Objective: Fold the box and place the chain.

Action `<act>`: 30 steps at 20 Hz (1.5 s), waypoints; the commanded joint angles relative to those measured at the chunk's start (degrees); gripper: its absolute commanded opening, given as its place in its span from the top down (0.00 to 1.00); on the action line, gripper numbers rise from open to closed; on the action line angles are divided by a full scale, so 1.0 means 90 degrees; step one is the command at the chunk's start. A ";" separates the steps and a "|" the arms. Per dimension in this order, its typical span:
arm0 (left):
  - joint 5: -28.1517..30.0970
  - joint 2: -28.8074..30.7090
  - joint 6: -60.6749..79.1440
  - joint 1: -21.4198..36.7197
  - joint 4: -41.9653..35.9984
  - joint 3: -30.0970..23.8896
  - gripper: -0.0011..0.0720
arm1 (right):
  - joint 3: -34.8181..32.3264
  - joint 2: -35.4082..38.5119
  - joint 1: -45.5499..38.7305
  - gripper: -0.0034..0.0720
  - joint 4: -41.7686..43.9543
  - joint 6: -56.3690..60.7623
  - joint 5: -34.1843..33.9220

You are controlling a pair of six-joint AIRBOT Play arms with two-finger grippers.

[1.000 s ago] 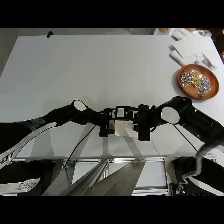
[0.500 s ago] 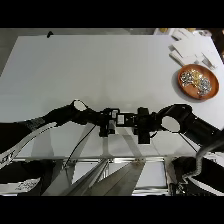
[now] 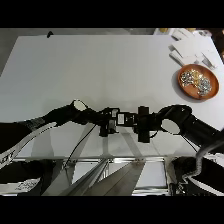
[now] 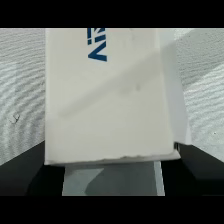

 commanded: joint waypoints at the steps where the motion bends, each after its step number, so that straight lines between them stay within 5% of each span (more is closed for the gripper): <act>1: -0.0024 0.0005 0.0019 0.0002 0.0022 -0.0005 0.62 | -0.0002 0.0148 0.0005 0.74 -0.0075 0.0061 -0.0024; 4: -0.0027 0.0005 0.0022 0.0002 0.0022 -0.0005 0.62 | -0.0002 0.0294 0.0005 0.82 -0.0073 0.0063 -0.0078; 14: -0.0027 0.0005 0.0019 0.0002 0.0022 -0.0005 0.62 | -0.0262 0.0075 0.0005 0.80 0.0231 0.0223 -0.0347; 21: -0.0024 0.0005 0.0019 0.0002 0.0022 -0.0005 0.62 | -0.0381 0.0182 0.0005 0.48 0.0838 0.0151 -0.0204; 28: -0.0024 0.0005 0.0019 0.0002 0.0022 -0.0005 0.62 | -0.0381 0.0673 -0.0277 0.50 0.1248 0.0182 -0.0612; 30: -0.0027 0.0005 0.0019 0.0002 0.0022 -0.0005 0.62 | -0.0381 0.0559 -0.0639 0.69 0.1870 0.0180 -0.0687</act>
